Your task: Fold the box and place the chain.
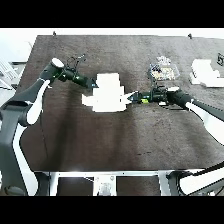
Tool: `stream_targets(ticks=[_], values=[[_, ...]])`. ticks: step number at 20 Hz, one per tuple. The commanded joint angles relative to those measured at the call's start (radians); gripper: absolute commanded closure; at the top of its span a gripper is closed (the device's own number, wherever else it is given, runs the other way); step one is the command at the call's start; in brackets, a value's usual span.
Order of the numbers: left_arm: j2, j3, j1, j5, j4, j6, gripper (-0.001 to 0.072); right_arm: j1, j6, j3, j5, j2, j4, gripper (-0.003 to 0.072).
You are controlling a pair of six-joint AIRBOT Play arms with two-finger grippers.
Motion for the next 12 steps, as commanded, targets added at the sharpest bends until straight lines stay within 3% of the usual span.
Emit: stream_targets(ticks=[1, 6, 10, 12], values=[[0.000, 0.001, 0.000, 0.005, 0.040, -0.036, 0.0228, 0.001, 0.000, 0.001, 0.000, 0.000, 0.000, 0.0679], [0.000, -0.002, -0.044, -0.002, 0.040, -0.026, 0.0210, 0.001, -0.004, 0.001, 0.000, 0.000, 0.004, 0.0679], [0.000, -0.001, -0.078, 0.089, 0.043, -0.008, 0.0210, 0.000, -0.004, 0.001, 0.004, 0.000, 0.003, 0.0679], [0.000, -0.002, -0.076, 0.071, 0.046, -0.021, 0.0210, 0.000, -0.008, 0.001, 0.003, 0.000, 0.003, 0.0679]])
